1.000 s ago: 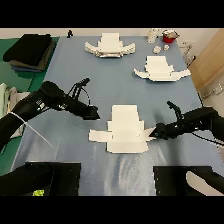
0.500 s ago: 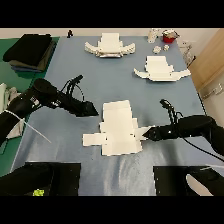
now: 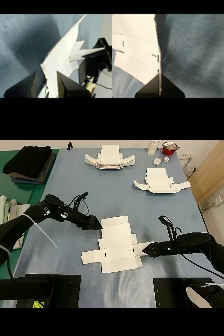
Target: Fold the box.
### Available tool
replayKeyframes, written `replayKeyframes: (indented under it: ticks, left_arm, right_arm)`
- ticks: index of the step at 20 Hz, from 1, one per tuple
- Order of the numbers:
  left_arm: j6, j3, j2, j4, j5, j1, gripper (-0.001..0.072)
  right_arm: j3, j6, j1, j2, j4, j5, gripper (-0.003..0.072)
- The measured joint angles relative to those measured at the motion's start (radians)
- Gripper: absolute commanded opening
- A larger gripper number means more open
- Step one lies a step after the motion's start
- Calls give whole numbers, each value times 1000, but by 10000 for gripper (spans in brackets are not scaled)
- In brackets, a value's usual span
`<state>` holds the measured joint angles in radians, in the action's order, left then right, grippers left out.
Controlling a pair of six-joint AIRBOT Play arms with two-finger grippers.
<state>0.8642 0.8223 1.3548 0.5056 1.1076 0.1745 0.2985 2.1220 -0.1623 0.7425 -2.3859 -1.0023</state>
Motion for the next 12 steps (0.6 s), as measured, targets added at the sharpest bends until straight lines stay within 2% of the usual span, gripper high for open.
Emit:
replayKeyframes:
  ticks: [6,12]
  left_arm:
    - [-121,30,133,-90,75,0,351]
    - [-196,47,167,-111,140,24,350]
  right_arm:
    - [-1,0,-1,-1,0,3,3]
    - [-1,0,-1,-1,2,4,3]
